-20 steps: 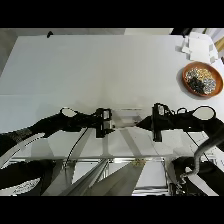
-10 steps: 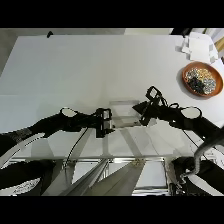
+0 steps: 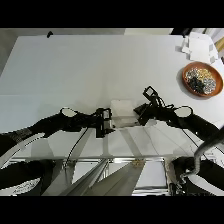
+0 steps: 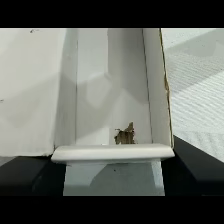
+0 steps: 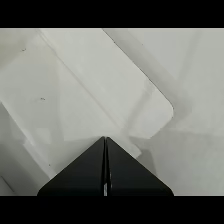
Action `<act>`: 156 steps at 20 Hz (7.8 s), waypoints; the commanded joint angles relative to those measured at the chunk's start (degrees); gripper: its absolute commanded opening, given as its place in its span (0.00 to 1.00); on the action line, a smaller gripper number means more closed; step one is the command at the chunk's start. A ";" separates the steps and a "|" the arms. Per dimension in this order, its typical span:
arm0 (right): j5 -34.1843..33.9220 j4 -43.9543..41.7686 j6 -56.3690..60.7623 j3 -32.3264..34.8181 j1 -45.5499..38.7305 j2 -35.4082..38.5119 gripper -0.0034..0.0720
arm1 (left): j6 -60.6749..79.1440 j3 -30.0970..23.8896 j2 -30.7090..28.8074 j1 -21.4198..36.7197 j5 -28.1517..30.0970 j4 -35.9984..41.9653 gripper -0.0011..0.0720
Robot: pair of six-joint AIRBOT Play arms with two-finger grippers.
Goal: Fold the box and place the chain.
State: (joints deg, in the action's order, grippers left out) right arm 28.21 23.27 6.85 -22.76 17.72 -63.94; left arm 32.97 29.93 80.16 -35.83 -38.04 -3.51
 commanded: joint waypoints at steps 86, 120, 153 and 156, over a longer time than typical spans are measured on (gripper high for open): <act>13.35 34.75 23.08 -1.57 0.00 17.62 0.06 | 0.04 0.04 0.00 0.02 0.07 -0.09 0.11; 6.99 49.88 60.83 -1.57 0.00 17.59 0.06 | 0.04 0.04 0.00 0.02 0.07 -0.09 0.11; 18.84 31.32 48.52 -1.62 -9.22 3.67 0.06 | 0.04 0.04 0.00 0.02 0.07 -0.09 0.11; 19.21 31.36 48.11 -1.62 -9.22 5.95 0.12 | 0.04 0.04 0.00 0.02 0.07 -0.09 0.11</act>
State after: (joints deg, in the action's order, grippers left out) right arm 46.87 55.20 55.42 -24.34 8.43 -59.48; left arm 33.01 29.93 80.16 -35.81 -37.93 -3.66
